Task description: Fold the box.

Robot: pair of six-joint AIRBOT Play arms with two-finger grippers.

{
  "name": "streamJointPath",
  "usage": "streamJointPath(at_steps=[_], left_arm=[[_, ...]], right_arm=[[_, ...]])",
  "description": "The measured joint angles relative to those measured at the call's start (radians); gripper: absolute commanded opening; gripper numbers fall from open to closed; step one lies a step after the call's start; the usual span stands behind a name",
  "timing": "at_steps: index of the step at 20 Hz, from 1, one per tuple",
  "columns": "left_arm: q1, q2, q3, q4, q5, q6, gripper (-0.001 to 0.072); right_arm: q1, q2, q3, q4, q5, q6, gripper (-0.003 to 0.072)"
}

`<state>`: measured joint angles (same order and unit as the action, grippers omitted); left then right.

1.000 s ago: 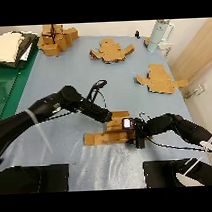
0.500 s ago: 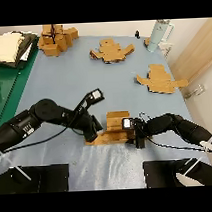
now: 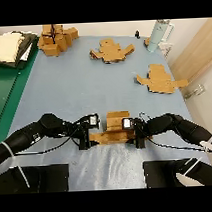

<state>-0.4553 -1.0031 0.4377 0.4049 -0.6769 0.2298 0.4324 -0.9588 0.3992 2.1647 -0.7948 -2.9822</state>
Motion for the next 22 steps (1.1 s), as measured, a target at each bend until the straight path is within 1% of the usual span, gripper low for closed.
streamJointPath(at_steps=[1,2,3,4,5,6,7,18,22], left_arm=[[-0.007,-0.017,-0.002,-0.022,0.01,0.022,0.0684],[-0.016,-0.031,-0.002,-0.039,0.018,0.039,0.0663],[-0.027,-0.043,0.002,-0.059,0.027,0.05,0.0561],[-0.038,-0.053,0.006,-0.078,0.035,0.058,0.0482],[-0.048,-0.065,0.011,-0.091,0.04,0.059,0.0432],[-0.056,-0.075,0.014,-0.102,0.05,0.06,0.0289],[-0.061,-0.085,0.017,-0.11,0.057,0.059,0.0231],[-0.109,-0.151,0.064,-0.138,0.071,0.011,0.0227],[-0.132,-0.164,0.075,-0.141,0.092,0.006,0.0227]], right_arm=[[0.0,0.0,0.0,0.0,0.0,0.0,0.0464],[0.0,0.0,0.0,-0.002,0.0,0.0,0.0464],[0.0,0.0,0.0,-0.003,0.0,0.0,0.0464],[0.0,0.0,0.0,-0.003,0.0,0.0,0.0464],[0.0,0.0,0.0,-0.003,0.0,0.0,0.0464],[0.0,0.0,0.0,-0.003,0.0,0.0,0.0464],[0.0,0.0,0.0,-0.003,0.0,0.0,0.0464],[0.0,0.0,0.0,-0.004,0.0,0.0,0.0464],[0.0,0.0,0.0,-0.004,0.0,0.0,0.0464]])
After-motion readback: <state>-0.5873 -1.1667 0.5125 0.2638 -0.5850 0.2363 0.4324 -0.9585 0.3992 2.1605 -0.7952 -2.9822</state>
